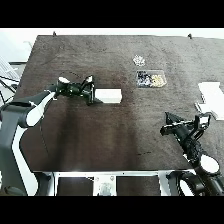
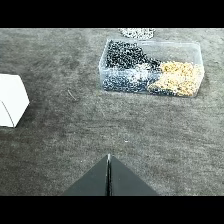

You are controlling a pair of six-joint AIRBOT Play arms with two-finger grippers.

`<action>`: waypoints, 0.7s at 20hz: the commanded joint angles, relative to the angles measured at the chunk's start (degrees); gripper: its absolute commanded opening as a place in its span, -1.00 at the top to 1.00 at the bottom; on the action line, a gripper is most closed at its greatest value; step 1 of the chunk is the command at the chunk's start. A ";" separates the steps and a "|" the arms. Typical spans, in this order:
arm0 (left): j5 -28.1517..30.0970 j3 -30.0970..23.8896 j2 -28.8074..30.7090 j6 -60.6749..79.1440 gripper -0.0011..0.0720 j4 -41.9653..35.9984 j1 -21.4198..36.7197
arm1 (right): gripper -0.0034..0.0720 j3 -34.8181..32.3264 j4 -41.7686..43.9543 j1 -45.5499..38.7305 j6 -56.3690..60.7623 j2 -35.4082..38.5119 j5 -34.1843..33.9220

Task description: Fold the box and place the chain.

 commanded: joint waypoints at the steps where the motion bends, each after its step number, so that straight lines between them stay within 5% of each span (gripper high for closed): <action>1: -0.57 0.00 -0.02 0.00 -0.01 -2.19 0.02 | 0.89 -0.02 -0.04 0.02 0.00 0.04 -0.02; 14: -1.29 0.00 0.02 0.00 0.00 -6.80 0.02 | 0.89 -0.02 -0.04 0.02 0.00 0.04 -0.02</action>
